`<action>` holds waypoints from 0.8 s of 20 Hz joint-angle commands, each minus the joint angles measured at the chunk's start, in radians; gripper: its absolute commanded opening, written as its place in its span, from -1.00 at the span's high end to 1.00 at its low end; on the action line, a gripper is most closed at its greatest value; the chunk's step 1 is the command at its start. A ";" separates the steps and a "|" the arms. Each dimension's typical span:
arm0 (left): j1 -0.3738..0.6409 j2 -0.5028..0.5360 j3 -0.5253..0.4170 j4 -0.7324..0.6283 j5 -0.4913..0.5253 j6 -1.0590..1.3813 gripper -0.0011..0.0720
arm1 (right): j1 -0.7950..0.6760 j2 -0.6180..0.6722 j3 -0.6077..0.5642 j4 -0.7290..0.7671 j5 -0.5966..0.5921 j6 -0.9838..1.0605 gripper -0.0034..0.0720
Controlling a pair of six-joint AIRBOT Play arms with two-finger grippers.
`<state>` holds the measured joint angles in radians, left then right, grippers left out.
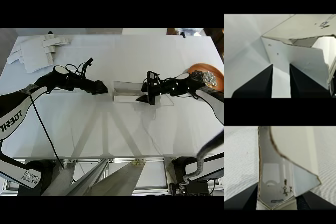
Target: Fold the box and place the chain.
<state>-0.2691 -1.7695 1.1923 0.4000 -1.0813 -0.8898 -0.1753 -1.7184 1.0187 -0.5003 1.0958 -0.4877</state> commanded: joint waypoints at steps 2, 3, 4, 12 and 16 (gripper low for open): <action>-0.013 -0.001 0.000 -0.099 0.001 0.108 0.33 | 0.000 0.000 0.000 0.000 0.000 0.000 0.42; -0.015 -0.001 0.000 -0.098 0.000 0.108 0.33 | 0.000 0.000 0.000 0.000 0.000 0.000 0.42; -0.018 -0.001 0.000 -0.090 0.000 0.109 0.33 | 0.000 0.000 0.000 0.000 0.000 0.000 0.42; -0.036 -0.002 0.000 -0.085 0.004 0.127 0.12 | 0.000 0.000 0.000 0.000 0.000 0.000 0.42; -0.038 -0.002 0.000 -0.085 0.016 0.122 -0.19 | 0.000 0.000 0.000 0.000 0.000 0.000 0.42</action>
